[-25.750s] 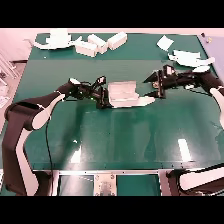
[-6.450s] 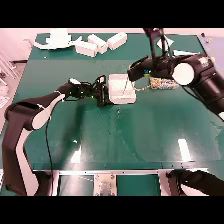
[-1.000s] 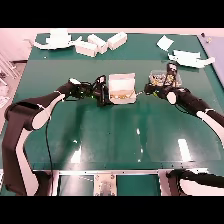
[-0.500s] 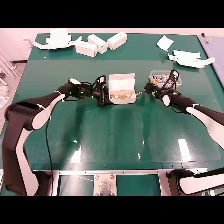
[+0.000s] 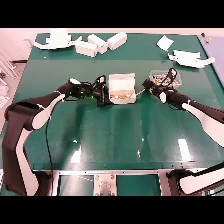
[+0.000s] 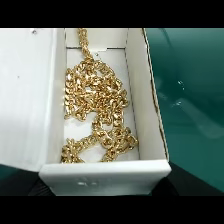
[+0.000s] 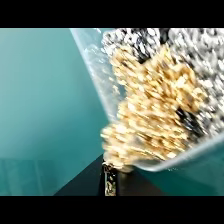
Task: Fold the box and place the chain.
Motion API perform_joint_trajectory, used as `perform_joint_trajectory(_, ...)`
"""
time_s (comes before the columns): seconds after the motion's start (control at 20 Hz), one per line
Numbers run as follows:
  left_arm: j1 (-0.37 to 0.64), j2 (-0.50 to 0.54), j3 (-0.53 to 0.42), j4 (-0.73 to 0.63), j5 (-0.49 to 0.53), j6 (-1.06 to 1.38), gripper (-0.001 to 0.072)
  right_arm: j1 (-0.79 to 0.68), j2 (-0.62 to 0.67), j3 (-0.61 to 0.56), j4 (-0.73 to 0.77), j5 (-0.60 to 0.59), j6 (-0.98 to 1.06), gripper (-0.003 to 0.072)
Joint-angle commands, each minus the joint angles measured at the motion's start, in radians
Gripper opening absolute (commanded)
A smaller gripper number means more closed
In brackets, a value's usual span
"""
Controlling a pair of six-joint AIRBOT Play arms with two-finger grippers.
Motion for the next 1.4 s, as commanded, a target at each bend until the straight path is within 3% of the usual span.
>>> perform_joint_trajectory(0.0,0.001,0.001,0.0,0.0,0.0,0.0,0.0466,0.031,0.105,0.004,-0.002,-0.031,-0.101,0.0006)
perform_joint_trajectory(0.25,0.001,0.001,0.001,0.0,0.0,0.0,0.0466,0.096,0.435,0.079,-0.002,-0.072,-0.274,0.0005)
perform_joint_trajectory(0.45,0.001,0.001,0.001,0.0,0.001,0.0,0.0466,0.223,0.572,0.274,-0.002,-0.071,-0.501,0.0004)
perform_joint_trajectory(0.65,0.001,0.001,0.0,0.0,0.001,0.0,0.0466,0.365,0.553,0.4,-0.002,-0.071,-0.642,0.0005)
perform_joint_trajectory(0.85,0.001,0.001,0.0,0.0,0.0,0.0,0.0466,0.426,0.478,0.399,0.002,-0.012,-0.637,0.0006)
perform_joint_trajectory(1.35,0.001,0.001,0.001,0.0,0.0,0.0,0.0467,0.433,0.419,0.173,0.002,0.034,-0.502,0.0007)
